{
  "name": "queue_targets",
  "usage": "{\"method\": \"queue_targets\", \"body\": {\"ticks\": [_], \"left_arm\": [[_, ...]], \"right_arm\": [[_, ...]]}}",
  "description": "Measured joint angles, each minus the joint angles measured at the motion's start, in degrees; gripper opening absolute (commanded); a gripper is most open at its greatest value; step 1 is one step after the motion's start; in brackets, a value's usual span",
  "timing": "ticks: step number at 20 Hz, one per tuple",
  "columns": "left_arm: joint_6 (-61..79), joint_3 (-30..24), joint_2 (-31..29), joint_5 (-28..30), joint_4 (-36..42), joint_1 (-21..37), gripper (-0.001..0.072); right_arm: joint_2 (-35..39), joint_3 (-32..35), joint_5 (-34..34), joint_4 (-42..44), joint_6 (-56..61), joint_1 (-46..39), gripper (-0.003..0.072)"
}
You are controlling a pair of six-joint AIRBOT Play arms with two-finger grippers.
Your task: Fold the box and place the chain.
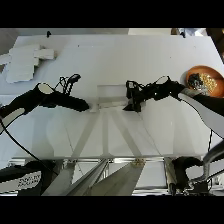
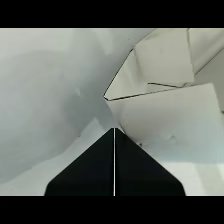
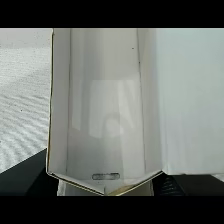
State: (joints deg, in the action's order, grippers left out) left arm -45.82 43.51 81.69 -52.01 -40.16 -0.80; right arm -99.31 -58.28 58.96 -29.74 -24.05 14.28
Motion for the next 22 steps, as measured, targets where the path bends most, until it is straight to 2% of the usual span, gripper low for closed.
{"method": "queue_targets", "body": {"ticks": [3,7,12,14,15,22], "left_arm": [[4.0,0.0,0.0,-1.5,5.3,0.0,0.0117],[8.0,0.0,0.0,-2.8,10.5,0.0,0.0116],[9.7,0.0,0.0,-3.3,12.7,0.0,0.0119],[10.9,0.0,0.0,-3.4,13.2,0.0,0.0265],[11.8,0.0,0.0,-3.4,13.5,0.0,0.0286],[16.4,0.0,0.1,-3.5,14.8,0.0,0.0290]], "right_arm": [[0.0,0.0,0.0,0.0,0.0,0.0,0.0495],[0.0,0.0,0.0,0.0,0.0,0.0,0.0495],[0.0,0.0,0.0,0.0,0.0,0.0,0.0495],[0.0,0.0,0.0,0.0,0.0,0.0,0.0495],[0.0,0.0,0.0,0.0,0.0,0.0,0.0495],[0.0,0.0,0.0,0.0,0.0,0.0,0.0495]]}}
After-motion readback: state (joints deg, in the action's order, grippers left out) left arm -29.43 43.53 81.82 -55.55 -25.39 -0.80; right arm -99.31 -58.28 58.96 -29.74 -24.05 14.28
